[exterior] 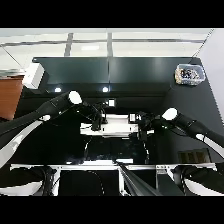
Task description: Fold the box and place the chain.
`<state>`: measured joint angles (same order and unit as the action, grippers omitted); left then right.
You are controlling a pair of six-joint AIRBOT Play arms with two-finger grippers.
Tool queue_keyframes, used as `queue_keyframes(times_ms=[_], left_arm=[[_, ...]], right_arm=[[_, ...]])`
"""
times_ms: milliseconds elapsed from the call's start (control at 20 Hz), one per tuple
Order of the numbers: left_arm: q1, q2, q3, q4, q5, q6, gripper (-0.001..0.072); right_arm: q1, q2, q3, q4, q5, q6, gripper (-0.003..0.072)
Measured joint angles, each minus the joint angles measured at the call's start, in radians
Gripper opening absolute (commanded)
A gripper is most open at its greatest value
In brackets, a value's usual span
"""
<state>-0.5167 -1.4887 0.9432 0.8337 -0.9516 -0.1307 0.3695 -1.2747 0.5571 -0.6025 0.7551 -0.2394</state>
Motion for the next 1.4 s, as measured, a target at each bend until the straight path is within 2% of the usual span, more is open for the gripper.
queue_keyframes(times_ms=[50,100,150,200,250,350,450,550,650,750,850,950,1050,1250,1400], left_arm=[[0.000,0.001,0.004,0.002,-0.004,-0.001,0.0185],[0.000,0.004,0.010,0.007,-0.008,-0.003,0.0274],[0.000,0.011,0.015,0.017,-0.014,-0.009,0.0459],[0.000,0.021,0.018,0.028,-0.018,-0.019,0.0588],[0.000,0.036,0.021,0.047,-0.024,-0.028,0.0635],[0.005,0.078,0.024,0.103,-0.028,-0.076,0.0634],[0.013,0.132,0.026,0.184,-0.053,-0.159,0.0632],[0.026,0.189,0.026,0.261,-0.095,-0.257,0.0599],[0.041,0.235,0.026,0.310,-0.160,-0.370,0.0030],[0.051,0.261,0.023,0.316,-0.249,-0.466,0.0026],[0.055,0.275,0.000,0.263,-0.329,-0.525,0.0026],[0.049,0.282,-0.045,0.163,-0.341,-0.557,0.0026],[0.045,0.285,-0.103,0.034,-0.269,-0.565,0.0026],[0.053,0.287,-0.183,-0.255,-0.021,-0.475,0.0026],[0.056,0.273,-0.204,-0.350,0.158,-0.438,0.0026]], right_arm=[[0.000,0.000,0.000,0.000,0.000,0.000,0.0484],[0.000,0.000,0.000,0.000,0.000,0.000,0.0484],[0.000,0.000,0.000,0.000,0.000,0.000,0.0484],[0.000,0.000,0.000,-0.001,0.000,-0.001,0.0483],[0.000,0.000,0.000,-0.001,0.000,-0.001,0.0482],[0.000,0.000,0.000,-0.001,0.000,-0.001,0.0247],[0.000,0.000,0.000,-0.001,0.000,-0.001,0.0245],[0.000,0.000,0.000,-0.001,0.000,-0.001,0.0244],[0.000,0.000,0.000,-0.001,0.000,-0.001,0.0244],[0.000,0.000,0.000,-0.001,0.001,-0.001,0.0244],[0.000,0.000,0.000,-0.001,0.002,-0.001,0.0245],[0.000,0.000,0.000,-0.002,0.003,-0.001,0.0245],[0.000,0.000,0.000,-0.002,0.003,-0.001,0.0245],[0.000,0.000,0.000,-0.002,0.003,-0.001,0.0244],[0.000,0.000,0.000,-0.001,0.003,0.000,0.0245]])
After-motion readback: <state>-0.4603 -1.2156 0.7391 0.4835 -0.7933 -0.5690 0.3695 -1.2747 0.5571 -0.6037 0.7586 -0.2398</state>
